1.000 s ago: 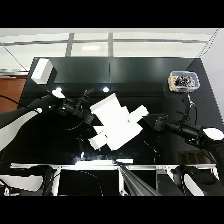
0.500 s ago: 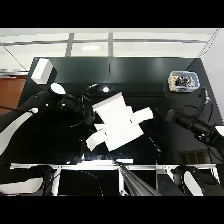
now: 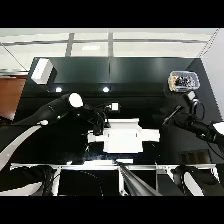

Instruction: Fold the box and place the chain.

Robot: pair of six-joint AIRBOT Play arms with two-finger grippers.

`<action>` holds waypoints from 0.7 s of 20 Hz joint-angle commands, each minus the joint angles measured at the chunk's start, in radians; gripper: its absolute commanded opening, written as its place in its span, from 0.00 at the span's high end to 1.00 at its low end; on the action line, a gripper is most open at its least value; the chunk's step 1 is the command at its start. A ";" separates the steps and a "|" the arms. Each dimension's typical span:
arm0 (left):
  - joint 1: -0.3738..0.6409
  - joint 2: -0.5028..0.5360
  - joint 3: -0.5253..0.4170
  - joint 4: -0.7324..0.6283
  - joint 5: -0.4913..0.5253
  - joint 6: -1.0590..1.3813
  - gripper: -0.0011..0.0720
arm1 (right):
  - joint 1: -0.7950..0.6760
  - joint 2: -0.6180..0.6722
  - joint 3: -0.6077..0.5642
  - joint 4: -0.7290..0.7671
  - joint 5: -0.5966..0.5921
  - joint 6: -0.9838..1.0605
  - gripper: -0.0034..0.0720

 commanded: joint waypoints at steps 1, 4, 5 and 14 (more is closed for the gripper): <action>-0.019 -0.010 -0.008 0.020 0.090 0.021 0.95 | 0.100 0.001 0.072 -0.347 -0.028 0.183 0.25; -0.019 -0.022 -0.010 0.055 0.098 0.023 0.95 | 0.240 -0.004 0.091 -0.521 -0.011 0.321 0.25; -0.019 -0.028 -0.009 0.067 0.098 0.021 0.95 | 0.283 -0.010 0.091 -0.547 -0.009 0.333 0.25; -0.019 -0.035 -0.008 0.066 0.095 0.021 0.95 | 0.394 -0.090 0.084 -0.473 0.034 0.143 0.32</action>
